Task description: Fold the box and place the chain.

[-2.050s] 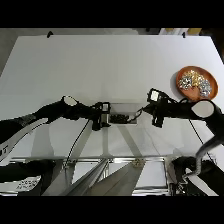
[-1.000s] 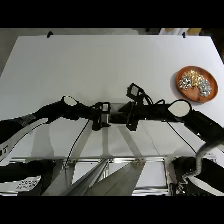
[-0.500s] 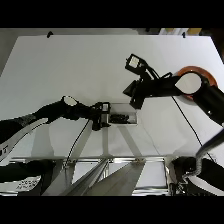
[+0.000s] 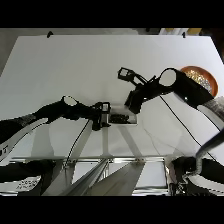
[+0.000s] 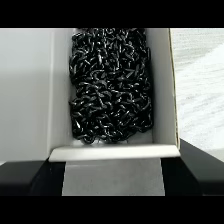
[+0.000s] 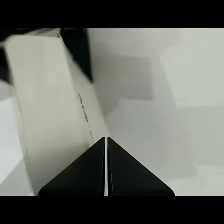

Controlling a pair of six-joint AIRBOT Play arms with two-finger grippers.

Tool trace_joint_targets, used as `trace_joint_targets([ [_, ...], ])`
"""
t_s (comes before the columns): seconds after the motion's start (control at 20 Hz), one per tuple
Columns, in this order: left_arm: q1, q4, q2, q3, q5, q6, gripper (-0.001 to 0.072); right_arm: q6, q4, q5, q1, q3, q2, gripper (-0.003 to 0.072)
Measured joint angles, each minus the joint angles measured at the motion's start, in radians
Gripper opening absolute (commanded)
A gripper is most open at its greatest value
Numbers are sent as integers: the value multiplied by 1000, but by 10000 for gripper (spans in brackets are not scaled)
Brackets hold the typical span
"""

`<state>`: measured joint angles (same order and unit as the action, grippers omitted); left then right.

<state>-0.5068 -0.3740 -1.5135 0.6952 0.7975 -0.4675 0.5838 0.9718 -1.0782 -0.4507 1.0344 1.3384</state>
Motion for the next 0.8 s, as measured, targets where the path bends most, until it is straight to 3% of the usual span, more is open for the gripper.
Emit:
trace_joint_targets([
  [0.2, 0, 0, 0, 0, 0, 0, 153, -75, 0, -61, -51, -8, 8, 34],
  [0.3, 0, 0, 0, 0, 0, 0, 153, -110, 0, -73, -76, -31, -11, 182],
  [0.4, 0, 0, 0, 0, 0, 0, 153, -136, 0, -65, -93, -68, -36, 206],
  [0.5, 0, 0, 0, 0, 0, 0, 153, -153, 0, -28, -101, -108, -62, 301],
  [0.8, 0, 0, 0, 0, 0, 0, 153, -216, 6, 74, -116, -154, -115, 302],
])
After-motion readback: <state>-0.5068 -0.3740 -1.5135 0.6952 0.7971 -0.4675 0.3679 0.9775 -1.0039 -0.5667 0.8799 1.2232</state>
